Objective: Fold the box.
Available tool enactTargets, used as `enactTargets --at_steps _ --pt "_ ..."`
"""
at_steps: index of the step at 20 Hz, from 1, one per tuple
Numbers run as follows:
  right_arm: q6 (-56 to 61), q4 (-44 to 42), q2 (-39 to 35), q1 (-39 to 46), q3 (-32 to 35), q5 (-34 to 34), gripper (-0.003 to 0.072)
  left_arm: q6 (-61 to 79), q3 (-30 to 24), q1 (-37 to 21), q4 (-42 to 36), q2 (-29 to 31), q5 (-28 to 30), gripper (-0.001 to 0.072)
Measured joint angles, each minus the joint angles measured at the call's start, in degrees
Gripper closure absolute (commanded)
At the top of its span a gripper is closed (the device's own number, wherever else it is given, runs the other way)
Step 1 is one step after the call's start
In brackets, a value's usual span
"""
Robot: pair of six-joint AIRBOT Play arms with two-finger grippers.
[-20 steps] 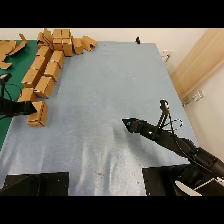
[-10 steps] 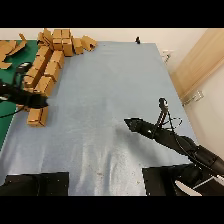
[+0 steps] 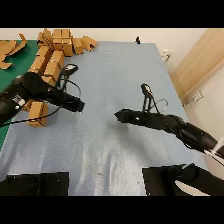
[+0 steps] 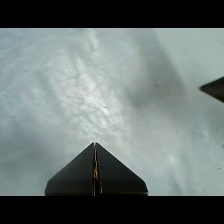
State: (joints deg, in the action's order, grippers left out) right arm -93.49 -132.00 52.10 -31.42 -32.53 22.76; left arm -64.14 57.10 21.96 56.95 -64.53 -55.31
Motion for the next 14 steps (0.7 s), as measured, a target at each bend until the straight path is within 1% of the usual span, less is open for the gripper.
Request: enactTargets --at_steps 3,7,10,14 --pt "0.0 2.1 5.81 0.04 -5.51 3.41 0.0679 -0.63 0.0 3.74 -2.19 -2.95 0.79 0.0699" --pt "0.02 3.58 11.76 0.96 -10.73 7.52 0.0679 -1.07 0.0 6.43 -5.22 -6.95 1.31 0.0698" --pt "0.02 4.63 13.84 1.49 -12.44 9.84 0.0678 -0.74 -0.02 7.45 -7.69 -8.87 1.31 0.0697" --pt "0.02 5.4 14.75 1.75 -13.18 11.45 0.0678 -0.37 0.0 7.87 -8.94 -9.77 1.27 0.0697"
